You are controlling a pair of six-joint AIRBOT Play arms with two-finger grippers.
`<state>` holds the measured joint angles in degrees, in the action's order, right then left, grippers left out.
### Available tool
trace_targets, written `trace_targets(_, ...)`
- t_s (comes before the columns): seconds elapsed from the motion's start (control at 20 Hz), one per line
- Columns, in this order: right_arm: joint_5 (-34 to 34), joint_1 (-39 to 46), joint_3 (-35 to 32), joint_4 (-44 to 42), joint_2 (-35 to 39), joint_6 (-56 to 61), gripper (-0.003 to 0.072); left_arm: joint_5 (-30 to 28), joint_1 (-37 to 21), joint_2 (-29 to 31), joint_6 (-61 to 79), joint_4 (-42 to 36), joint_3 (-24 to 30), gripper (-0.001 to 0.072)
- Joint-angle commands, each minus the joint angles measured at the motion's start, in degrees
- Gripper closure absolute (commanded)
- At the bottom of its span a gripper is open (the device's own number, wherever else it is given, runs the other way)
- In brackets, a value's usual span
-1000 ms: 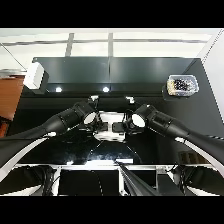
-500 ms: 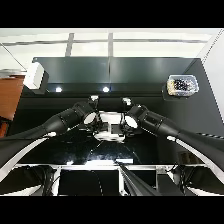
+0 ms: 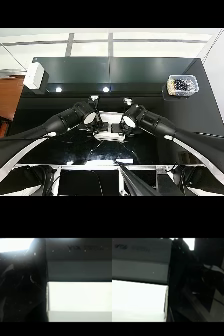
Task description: Fold the box and place the chain.
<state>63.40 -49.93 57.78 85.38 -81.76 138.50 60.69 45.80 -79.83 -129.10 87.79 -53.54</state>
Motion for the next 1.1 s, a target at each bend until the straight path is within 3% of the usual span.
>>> trace_targets(0.0,0.1,0.0,0.0,0.3,-0.8,1.1,0.05,0.0,0.0,0.0,0.0,0.0,0.0,0.0682)
trace_targets(0.55,-1.0,0.1,0.0,0.2,-1.8,2.1,0.0501,0.0,0.0,0.0,0.0,0.0,0.0,0.0682)
trace_targets(0.6,-1.0,0.1,0.0,0.2,-1.9,2.1,0.0513,0.0,0.0,0.0,0.0,0.0,0.0,0.0682)
trace_targets(0.75,-1.0,0.1,0.1,-0.6,-2.0,2.1,0.0659,0.0,0.0,0.0,0.0,0.0,0.0,0.0682)
trace_targets(1.05,-1.0,0.1,0.1,-1.2,-2.1,2.6,0.0655,0.0,0.0,0.0,0.0,-0.5,0.0,0.0682)
